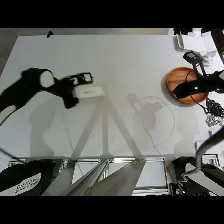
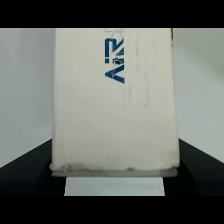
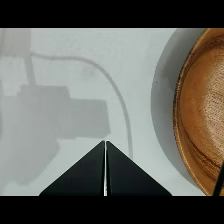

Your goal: Fold the box and place the chain.

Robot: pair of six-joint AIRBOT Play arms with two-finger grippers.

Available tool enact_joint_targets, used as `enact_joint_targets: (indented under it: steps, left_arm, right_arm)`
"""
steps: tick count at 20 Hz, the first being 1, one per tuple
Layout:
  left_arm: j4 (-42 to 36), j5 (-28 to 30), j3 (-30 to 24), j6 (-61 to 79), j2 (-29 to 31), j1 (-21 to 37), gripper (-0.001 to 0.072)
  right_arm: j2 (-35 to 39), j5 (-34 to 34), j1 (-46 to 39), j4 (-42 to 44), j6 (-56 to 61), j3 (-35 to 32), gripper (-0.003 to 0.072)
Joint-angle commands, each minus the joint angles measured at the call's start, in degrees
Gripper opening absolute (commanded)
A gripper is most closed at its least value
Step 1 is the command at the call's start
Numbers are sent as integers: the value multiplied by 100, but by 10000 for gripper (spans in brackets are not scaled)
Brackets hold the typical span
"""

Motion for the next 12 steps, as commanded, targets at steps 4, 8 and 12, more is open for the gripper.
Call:
enact_joint_targets:
  steps: [4, 8, 12]
  left_arm:
    - [988, 1156, 0, -3171, 1945, 1587, 5]
    - [815, 2315, -807, -4889, 2494, 2192, 3]
    - [855, 3421, -2581, -5257, 2358, 2190, 5]
  right_arm:
    - [4, -9, -4, 44, 22, 2, 12]
    - [7, -129, -4, 319, 17, 4, 12]
    - [7, -127, -4, 304, 17, 4, 12]
